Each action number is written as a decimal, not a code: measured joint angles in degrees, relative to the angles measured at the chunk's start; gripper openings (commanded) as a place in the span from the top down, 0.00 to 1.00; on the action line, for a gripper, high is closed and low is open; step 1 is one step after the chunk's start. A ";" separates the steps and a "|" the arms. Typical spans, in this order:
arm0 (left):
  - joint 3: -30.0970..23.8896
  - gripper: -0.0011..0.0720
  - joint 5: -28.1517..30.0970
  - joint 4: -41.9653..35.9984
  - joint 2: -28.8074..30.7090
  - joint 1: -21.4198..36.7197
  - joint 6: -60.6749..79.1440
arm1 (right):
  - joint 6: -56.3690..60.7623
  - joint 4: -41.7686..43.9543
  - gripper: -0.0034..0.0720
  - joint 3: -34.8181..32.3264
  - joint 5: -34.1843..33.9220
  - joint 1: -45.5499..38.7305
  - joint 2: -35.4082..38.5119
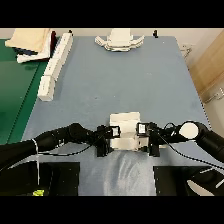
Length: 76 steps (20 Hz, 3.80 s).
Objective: Fold the box.
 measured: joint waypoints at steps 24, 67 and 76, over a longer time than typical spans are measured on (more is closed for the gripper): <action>0.00 0.36 0.00 -0.02 0.00 0.00 -0.02 | 87.56 -28.24 0.95 7.26 21.31 -23.87 -3.87; 0.00 0.36 -0.02 -0.02 0.00 0.00 0.00 | 77.11 -1.81 0.38 7.19 15.34 -10.40 -5.33; 0.00 0.36 -0.02 0.00 0.00 -0.02 -0.02 | 105.94 -26.49 0.40 15.26 13.22 9.01 -7.93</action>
